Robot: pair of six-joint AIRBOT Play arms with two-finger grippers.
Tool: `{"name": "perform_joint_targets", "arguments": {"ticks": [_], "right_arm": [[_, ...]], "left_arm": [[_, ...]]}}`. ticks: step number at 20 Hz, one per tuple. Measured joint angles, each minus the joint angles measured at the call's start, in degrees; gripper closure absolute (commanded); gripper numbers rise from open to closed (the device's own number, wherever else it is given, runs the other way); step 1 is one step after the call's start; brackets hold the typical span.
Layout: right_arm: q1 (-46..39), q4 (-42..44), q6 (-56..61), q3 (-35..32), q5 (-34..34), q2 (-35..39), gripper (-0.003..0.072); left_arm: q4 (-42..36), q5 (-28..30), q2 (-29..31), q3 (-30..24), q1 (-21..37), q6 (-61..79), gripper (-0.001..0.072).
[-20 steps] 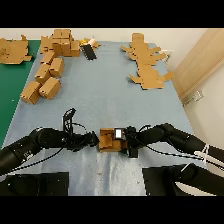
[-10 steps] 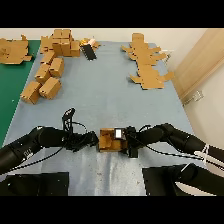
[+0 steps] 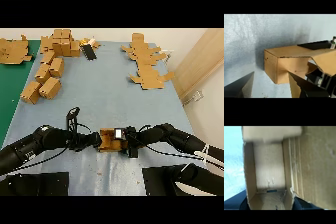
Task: Fold the box.
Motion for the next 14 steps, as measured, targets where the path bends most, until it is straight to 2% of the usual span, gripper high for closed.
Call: {"name": "perform_joint_targets", "arguments": {"ticks": [4, 8, 14], "right_arm": [[0.0, 0.0, 0.0, 0.0, 0.0, 0.0, 0.0091], [0.0, 0.0, 0.0, 0.0, 0.0, 0.0, 0.0091], [-0.1, -0.2, 0.1, 0.0, 0.0, 0.0, 0.0091]], "left_arm": [[0.3, 0.4, -4.2, 1.8, -1.6, -1.8, 0.0058], [2.7, -0.3, -9.9, 6.0, -3.3, -4.1, 0.0068], [16.5, -6.6, -17.3, 14.0, -7.1, -15.1, 0.0068]]}}
